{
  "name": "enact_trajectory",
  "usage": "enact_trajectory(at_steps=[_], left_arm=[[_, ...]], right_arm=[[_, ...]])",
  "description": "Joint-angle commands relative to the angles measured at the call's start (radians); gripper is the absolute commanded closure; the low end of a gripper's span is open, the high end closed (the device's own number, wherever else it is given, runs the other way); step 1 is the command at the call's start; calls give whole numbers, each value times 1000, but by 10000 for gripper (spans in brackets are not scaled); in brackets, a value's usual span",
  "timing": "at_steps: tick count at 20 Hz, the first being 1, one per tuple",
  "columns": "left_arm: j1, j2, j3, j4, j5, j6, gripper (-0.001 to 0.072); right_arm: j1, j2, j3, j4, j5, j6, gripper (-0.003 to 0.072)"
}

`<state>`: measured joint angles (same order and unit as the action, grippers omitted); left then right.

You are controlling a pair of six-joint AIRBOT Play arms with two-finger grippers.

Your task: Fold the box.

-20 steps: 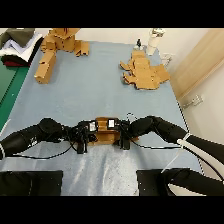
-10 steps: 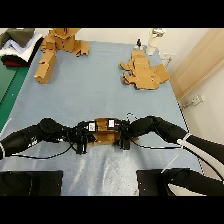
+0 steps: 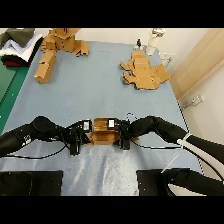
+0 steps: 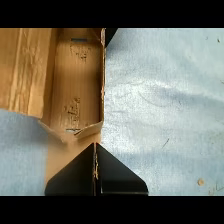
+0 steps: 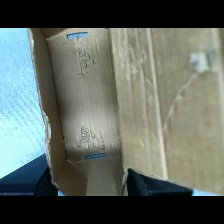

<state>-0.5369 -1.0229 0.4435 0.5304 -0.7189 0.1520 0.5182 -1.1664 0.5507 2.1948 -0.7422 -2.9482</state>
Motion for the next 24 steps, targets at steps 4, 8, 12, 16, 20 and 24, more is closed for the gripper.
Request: enact_trajectory(at_steps=[4,8,12,16,20,24], left_arm=[[27,8,-4,50,-7,-10,364],[26,-12,-2,23,43,36,365],[19,-43,8,-59,64,103,365],[-8,-43,22,-68,83,113,368],[-23,-45,22,-85,100,121,603],[-48,-69,23,-155,130,177,604]], right_arm=[[1,0,0,0,0,0,248],[1,0,0,0,0,0,248],[1,0,0,0,0,0,249],[1,0,0,0,0,0,249],[1,0,0,0,0,0,249],[1,0,0,0,0,0,249]])
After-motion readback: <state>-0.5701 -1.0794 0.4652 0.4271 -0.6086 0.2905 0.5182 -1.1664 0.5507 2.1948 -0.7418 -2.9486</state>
